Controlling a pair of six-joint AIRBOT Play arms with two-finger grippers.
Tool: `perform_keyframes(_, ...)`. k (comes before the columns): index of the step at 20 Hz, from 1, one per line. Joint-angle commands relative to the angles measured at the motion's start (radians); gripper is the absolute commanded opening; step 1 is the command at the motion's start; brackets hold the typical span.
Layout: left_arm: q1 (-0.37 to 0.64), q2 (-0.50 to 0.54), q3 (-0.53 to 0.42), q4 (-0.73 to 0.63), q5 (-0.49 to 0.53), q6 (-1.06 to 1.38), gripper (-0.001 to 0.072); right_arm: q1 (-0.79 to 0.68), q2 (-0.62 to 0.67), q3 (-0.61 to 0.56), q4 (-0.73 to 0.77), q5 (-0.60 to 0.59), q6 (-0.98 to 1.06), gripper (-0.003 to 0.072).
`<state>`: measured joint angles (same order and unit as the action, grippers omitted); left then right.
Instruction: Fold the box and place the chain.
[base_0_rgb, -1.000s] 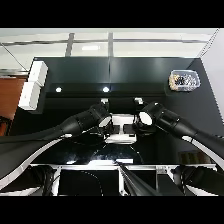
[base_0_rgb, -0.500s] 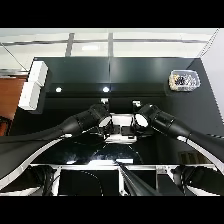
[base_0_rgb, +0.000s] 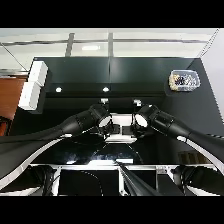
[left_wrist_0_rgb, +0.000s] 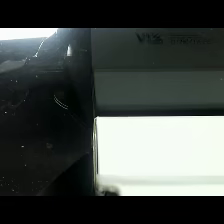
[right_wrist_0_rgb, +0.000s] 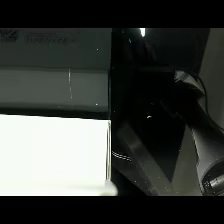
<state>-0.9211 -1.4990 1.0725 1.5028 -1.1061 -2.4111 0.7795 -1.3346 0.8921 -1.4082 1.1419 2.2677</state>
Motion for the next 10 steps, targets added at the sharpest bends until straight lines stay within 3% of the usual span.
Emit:
perform_keyframes(1, 0.001, 0.0, 0.001, 0.0, -0.002, -0.001, 0.0028, 0.0, 0.0, 0.001, -0.003, -0.002, 0.008, 0.0206)
perform_keyframes(3, 0.001, 0.0, 0.001, 0.0, -0.002, -0.001, 0.0028, 0.0, 0.0, 0.001, -0.005, -0.002, 0.011, 0.02)
perform_keyframes(5, 0.001, 0.0, 0.001, 0.0, -0.002, -0.001, 0.0028, 0.0, 0.0, 0.001, -0.006, -0.002, 0.011, 0.0013)
perform_keyframes(8, 0.001, 0.0, 0.001, 0.0, -0.002, -0.001, 0.0028, 0.0, 0.0, 0.001, -0.006, -0.005, 0.011, 0.0013)
perform_keyframes(9, 0.001, 0.0, 0.001, 0.0, -0.002, -0.001, 0.0028, 0.0, 0.0, 0.001, -0.003, -0.005, 0.011, 0.0102)
perform_keyframes(10, 0.001, 0.0, 0.001, 0.0, -0.002, -0.001, 0.0028, 0.0, 0.001, 0.001, -0.003, -0.005, 0.012, 0.0291)
